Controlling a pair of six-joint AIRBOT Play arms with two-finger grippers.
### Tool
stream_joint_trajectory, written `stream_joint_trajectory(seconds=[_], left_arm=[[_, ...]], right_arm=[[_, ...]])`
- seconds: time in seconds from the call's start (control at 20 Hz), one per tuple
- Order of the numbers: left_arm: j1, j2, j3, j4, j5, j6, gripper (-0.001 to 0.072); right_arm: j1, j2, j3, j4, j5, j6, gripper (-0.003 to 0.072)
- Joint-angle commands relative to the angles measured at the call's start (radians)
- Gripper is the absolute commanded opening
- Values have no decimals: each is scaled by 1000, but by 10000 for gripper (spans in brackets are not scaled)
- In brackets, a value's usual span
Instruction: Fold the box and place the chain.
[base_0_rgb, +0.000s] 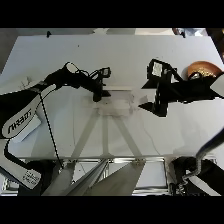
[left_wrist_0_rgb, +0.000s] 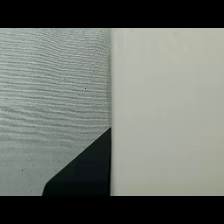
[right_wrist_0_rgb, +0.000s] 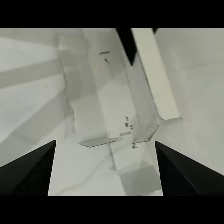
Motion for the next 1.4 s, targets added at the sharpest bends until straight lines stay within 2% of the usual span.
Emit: stream_joint_trajectory(seconds=[0.0, 0.1, 0.25, 0.45, 0.6, 0.7, 0.95, 1.1, 1.35], left_arm=[[0, -1, 0, 0, 0, 0, 9], [0, -1, 0, 0, 0, 0, 9], [0, -1, 0, 0, 0, 0, 9], [0, -1, 0, 0, 0, 0, 9], [0, -1, 0, 0, 0, 0, 9], [0, -1, 0, 0, 0, 0, 9], [0, -1, 0, 0, 0, 0, 9], [0, -1, 0, 0, 0, 0, 9], [0, -1, 0, 0, -7, 0, 9]], right_arm=[[22, 7, 1, 6, 37, -26, 692], [21, 5, 0, 5, -20, -15, 692], [14, -14, -24, -20, -32, -71, 692], [-50, -16, -243, 117, -179, -301, 692], [-92, -34, -410, 312, -341, -491, 692], [-103, -96, -463, 401, -341, -600, 692], [-103, -294, -471, 465, -395, -698, 692], [-79, -363, -471, 525, -429, -793, 692], [-29, -394, -471, 746, -618, -876, 692]])
